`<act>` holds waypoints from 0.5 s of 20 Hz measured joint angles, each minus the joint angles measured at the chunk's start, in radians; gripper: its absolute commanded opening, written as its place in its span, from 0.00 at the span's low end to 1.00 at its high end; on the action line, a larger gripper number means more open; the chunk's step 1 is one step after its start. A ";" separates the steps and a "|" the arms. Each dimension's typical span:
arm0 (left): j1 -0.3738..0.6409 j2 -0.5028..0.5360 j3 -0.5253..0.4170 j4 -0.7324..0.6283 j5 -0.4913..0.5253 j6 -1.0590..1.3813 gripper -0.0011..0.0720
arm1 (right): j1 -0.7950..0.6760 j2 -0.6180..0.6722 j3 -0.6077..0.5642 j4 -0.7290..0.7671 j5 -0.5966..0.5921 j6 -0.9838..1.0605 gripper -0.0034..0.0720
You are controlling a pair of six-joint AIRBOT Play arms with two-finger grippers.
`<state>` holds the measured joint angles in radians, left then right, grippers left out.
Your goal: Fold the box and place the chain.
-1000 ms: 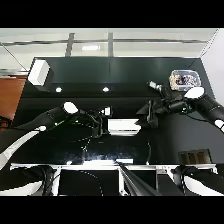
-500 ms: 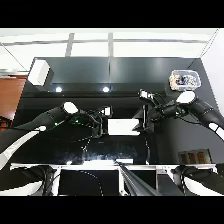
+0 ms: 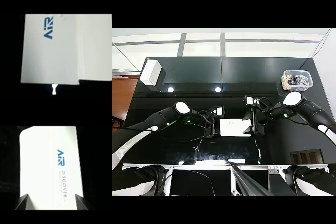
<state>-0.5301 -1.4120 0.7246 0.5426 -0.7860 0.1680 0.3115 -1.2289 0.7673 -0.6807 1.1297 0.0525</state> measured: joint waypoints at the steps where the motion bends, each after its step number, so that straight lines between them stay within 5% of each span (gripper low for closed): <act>1: 0.000 0.000 0.000 0.000 0.000 0.000 0.61 | 0.010 0.001 0.000 -0.006 -0.013 0.000 0.98; 10: 0.000 0.000 0.000 0.000 0.000 -0.001 0.61 | 0.030 0.034 0.009 -0.033 -0.080 0.000 0.98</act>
<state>-0.5301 -1.4120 0.7246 0.5423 -0.7860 0.1673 0.3416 -1.1950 0.7761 -0.7139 1.0496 0.0521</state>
